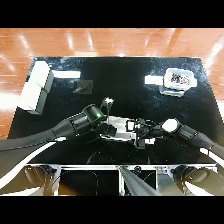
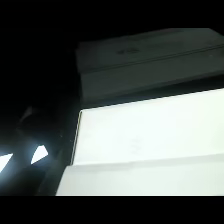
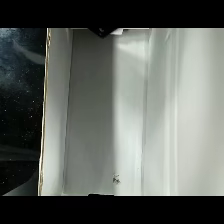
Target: Fold the box and place the chain.
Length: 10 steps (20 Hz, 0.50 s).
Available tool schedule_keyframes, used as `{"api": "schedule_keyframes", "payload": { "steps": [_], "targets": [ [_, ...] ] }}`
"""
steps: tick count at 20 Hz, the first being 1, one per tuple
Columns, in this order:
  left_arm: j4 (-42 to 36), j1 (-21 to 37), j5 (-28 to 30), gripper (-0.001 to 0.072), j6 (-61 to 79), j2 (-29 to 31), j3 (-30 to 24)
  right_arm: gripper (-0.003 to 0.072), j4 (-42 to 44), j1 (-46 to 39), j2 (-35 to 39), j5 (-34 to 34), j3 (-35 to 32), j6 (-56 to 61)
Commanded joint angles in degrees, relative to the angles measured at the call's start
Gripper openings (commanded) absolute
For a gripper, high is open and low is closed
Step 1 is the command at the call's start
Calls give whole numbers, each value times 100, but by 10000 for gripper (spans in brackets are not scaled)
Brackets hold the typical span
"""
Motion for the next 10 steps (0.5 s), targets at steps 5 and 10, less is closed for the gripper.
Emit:
{"api": "schedule_keyframes", "payload": {
  "steps": [5, 10],
  "targets": [
    [-199, -11, 341, 282, 31, -85, 155, 537, -9, 2, 0, 0, 2, 2],
    [-267, -24, 240, 23, 105, -85, 155, 537, -9, 2, 0, 0, 2, 2]
  ]
}}
